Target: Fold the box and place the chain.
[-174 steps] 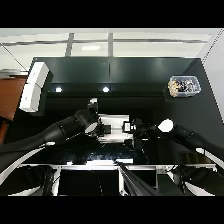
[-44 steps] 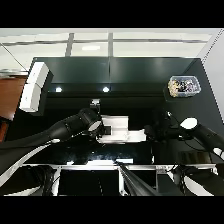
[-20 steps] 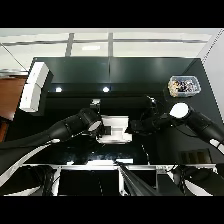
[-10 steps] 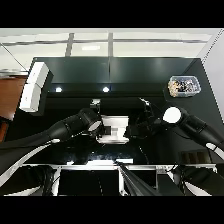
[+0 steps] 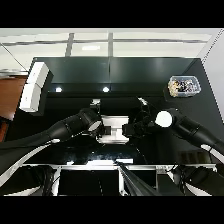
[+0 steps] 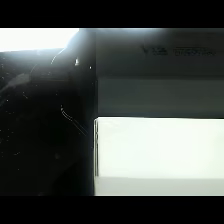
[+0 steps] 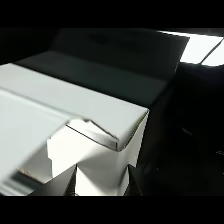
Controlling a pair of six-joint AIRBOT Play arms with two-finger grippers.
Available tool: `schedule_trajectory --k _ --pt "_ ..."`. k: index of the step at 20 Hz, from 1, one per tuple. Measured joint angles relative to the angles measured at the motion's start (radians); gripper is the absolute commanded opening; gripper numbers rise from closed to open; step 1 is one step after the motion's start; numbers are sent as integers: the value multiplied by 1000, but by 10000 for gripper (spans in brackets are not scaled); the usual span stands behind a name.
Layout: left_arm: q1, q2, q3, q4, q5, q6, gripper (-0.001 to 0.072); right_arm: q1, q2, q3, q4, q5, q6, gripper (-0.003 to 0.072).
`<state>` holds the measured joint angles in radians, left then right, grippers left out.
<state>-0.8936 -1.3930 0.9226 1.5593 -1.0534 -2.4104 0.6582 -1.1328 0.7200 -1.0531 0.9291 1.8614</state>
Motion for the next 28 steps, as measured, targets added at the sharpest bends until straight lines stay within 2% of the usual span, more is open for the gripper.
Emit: schedule_trajectory --k 5,7,8,13,24,25,26,28 --pt "0 0 0 0 2 0 33 97 -78 93 -183 40 193 364" --pt "0 0 0 1 1 1 33 130 -114 134 -241 80 248 265" --pt "0 0 0 3 -2 3 33 145 -133 154 -264 99 266 256" --pt "0 0 0 2 3 2 34 200 -193 218 -359 172 370 256" --pt "0 0 0 -1 6 0 33 217 -240 238 -467 210 518 247" --pt "0 0 0 -1 6 0 34 217 -246 238 -469 210 528 240" --pt "0 0 0 -1 6 0 33 217 -251 239 -470 211 537 197" --pt "0 0 0 -1 7 2 33 217 -263 242 -473 211 550 197"
